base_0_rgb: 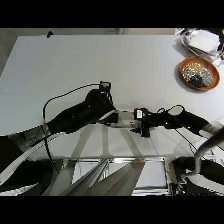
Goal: Fold the box and place the chain.
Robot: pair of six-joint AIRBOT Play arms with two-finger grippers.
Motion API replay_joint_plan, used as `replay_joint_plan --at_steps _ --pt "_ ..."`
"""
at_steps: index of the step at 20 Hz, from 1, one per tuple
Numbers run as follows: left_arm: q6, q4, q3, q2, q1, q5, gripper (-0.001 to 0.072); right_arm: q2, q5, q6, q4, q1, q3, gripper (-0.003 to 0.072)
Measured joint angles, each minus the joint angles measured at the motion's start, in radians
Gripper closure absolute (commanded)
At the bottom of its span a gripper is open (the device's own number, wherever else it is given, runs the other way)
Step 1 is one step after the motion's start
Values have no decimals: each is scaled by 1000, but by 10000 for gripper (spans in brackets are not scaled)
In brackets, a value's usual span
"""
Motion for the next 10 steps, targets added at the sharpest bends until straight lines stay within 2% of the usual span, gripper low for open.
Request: replay_joint_plan --at_steps 4,10 --pt "31 29 0 15 -2 -163 360 0 0 0 0 0 0 290" --pt "56 120 0 20 -22 -252 360 0 0 0 0 0 0 290"
